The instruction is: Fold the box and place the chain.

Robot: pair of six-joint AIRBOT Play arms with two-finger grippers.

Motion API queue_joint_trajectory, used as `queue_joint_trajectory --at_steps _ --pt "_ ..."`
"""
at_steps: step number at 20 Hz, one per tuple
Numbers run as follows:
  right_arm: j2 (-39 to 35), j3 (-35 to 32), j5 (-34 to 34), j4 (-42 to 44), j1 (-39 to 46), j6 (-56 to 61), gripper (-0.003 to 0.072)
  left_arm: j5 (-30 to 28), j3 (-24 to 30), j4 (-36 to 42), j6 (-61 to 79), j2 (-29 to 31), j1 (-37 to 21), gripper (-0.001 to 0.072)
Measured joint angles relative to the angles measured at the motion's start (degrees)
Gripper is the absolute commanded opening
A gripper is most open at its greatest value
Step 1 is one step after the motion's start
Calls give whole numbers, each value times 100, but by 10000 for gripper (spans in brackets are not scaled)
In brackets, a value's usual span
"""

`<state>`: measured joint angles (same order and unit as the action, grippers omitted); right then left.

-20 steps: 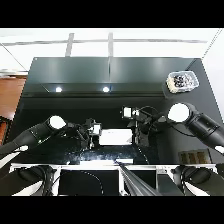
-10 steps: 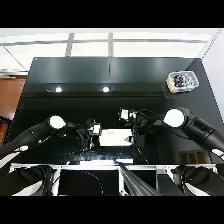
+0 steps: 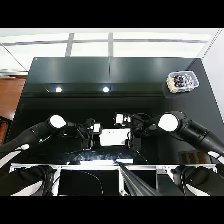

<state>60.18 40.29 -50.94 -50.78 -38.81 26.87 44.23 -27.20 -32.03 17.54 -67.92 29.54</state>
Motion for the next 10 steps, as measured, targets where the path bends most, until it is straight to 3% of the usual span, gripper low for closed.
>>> queue_joint_trajectory --at_steps 4,5,6,7,10 --pt "28 0 68 -55 -24 39 695 17 0 -4 0 -17 0 466" --pt "28 0 81 -68 -31 44 528 26 -2 -4 2 -20 0 466" --pt "31 0 90 -68 -31 52 408 31 -2 -9 0 -20 0 466" --pt "31 0 90 -68 -31 63 335 33 -2 -11 0 -20 0 466" --pt "35 0 103 -74 -31 81 309 37 -2 -15 -4 -20 0 466"
